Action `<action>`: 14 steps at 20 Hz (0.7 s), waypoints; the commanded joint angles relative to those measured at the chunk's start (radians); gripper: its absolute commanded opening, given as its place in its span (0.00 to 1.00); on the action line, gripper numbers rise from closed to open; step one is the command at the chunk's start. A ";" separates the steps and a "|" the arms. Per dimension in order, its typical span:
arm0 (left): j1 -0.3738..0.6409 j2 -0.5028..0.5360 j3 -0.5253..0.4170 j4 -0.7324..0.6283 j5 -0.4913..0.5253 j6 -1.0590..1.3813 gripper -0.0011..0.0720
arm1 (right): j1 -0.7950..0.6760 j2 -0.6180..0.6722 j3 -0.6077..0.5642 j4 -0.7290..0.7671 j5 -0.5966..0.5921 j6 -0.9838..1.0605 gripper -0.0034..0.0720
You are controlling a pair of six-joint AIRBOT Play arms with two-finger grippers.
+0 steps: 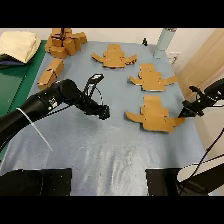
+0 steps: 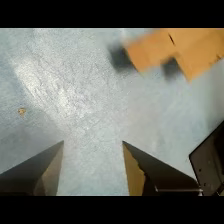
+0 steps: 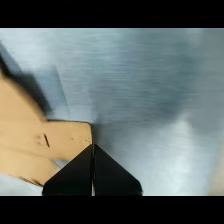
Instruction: Fold the box.
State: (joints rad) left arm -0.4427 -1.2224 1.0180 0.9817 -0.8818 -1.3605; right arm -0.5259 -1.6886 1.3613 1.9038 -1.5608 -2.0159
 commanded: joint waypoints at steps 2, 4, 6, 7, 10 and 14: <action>0.001 0.000 0.000 -0.017 -0.014 0.003 0.80 | 0.124 0.004 -0.002 0.078 -0.036 -0.002 0.05; 0.008 0.000 0.000 -0.017 -0.038 0.033 0.80 | 0.190 0.037 -0.022 0.178 -0.021 0.024 0.05; 0.036 0.000 0.000 -0.017 -0.057 0.063 0.80 | 0.270 0.126 -0.096 0.275 0.070 0.049 0.05; 0.060 0.000 0.000 -0.017 -0.069 0.067 0.80 | 0.309 0.180 -0.145 0.292 0.126 0.069 0.05; 0.149 0.000 0.000 -0.031 -0.138 0.111 0.80 | 0.437 0.364 -0.354 0.296 0.271 0.164 0.05; 0.257 0.000 -0.002 -0.103 -0.256 0.202 0.80 | 0.589 0.599 -0.650 0.291 0.426 0.319 0.05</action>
State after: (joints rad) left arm -0.2558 -1.2224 1.0172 0.9192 -1.0515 -1.2201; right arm -0.0418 -1.2461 0.8989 2.1807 -1.2774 -1.8214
